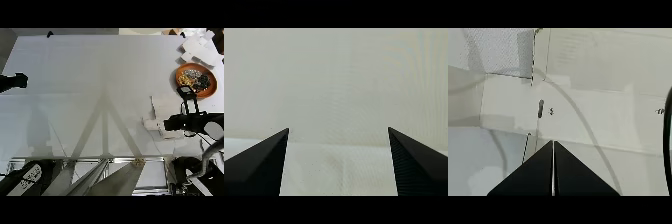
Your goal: Fold the box and place the chain.
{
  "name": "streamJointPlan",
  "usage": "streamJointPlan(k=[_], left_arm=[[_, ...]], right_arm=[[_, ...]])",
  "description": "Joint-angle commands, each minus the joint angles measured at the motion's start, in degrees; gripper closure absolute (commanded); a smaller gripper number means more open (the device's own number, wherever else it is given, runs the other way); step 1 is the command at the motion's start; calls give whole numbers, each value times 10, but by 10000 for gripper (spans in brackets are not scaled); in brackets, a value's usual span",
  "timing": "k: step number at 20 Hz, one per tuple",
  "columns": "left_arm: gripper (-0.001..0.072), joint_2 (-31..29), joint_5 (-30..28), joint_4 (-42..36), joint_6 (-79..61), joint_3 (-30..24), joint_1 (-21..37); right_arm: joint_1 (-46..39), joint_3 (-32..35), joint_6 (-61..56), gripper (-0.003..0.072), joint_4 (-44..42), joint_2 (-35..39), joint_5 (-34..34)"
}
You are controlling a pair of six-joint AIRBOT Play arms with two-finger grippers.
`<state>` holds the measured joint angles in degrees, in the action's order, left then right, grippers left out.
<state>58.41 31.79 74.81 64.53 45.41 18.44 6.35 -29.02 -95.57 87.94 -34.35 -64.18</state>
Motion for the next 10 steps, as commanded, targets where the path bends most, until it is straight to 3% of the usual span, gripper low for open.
streamJointPlan(k=[1, 4, 9, 10], left_arm=[[8, 0, 0, 0, 0, 0, 0], [8, 0, 0, 0, 0, 0, 0], [8, 0, 0, 0, 0, 0, 0], [8, 0, 0, 0, 0, 0, 0]], right_arm=[[0, -1, 2, 677, 0, 0, 14], [0, -1, 2, 677, 1, 0, 61], [0, -1, 0, 673, 4, 0, 54], [0, -1, 0, 601, 18, 0, 53]])
